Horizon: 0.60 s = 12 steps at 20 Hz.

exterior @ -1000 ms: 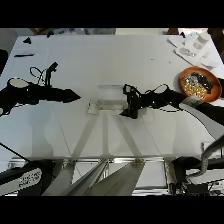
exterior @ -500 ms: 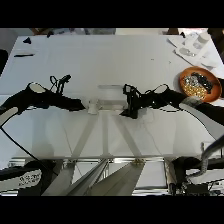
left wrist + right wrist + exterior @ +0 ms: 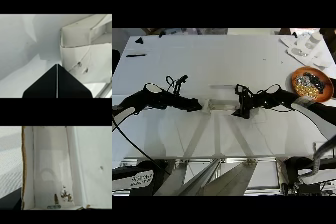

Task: Fold the box and place the chain.

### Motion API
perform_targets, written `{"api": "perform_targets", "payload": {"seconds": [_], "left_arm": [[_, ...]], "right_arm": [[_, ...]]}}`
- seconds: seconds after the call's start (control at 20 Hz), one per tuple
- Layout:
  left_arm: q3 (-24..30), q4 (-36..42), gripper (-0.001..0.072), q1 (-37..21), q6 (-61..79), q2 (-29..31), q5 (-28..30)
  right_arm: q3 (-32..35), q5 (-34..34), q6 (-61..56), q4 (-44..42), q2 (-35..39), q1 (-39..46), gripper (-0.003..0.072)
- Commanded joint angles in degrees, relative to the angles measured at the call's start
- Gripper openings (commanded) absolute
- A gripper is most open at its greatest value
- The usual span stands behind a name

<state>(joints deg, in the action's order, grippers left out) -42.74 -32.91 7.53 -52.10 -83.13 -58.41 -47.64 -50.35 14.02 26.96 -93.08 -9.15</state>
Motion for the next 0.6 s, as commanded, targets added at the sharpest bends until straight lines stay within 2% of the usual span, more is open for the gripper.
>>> {"api": "perform_targets", "payload": {"seconds": [0.0, 0.05, 0.35, 0.4, 0.5, 0.55], "left_arm": [[0.02, 6.62, 0.0050, 0.04, 5.55, 0.13, -3.32], [0.02, 7.78, 0.0110, 0.04, 6.25, 0.13, -3.74], [0.02, 8.24, 0.0119, 0.04, 8.46, 0.13, -3.72], [0.02, 8.37, 0.0161, 0.04, 8.46, 0.11, -3.72], [0.02, 8.70, 0.0186, 0.04, 8.74, 0.11, -3.67], [0.02, 8.70, 0.0227, 0.04, 8.83, 0.11, -3.56]], "right_arm": [[0.02, -0.02, 0.00, -0.02, 0.04, 0.00, 0.0397], [0.02, 0.00, 0.00, -0.02, 0.04, 0.00, 0.0397], [0.02, 0.00, 0.00, -0.02, 0.04, 0.00, 0.0397], [0.02, 0.00, 0.00, -0.02, 0.04, 0.00, 0.0397], [0.02, 0.00, 0.00, -0.02, 0.04, 0.00, 0.0397], [0.02, 0.00, 0.00, -0.02, 0.04, 0.00, 0.0397]]}}
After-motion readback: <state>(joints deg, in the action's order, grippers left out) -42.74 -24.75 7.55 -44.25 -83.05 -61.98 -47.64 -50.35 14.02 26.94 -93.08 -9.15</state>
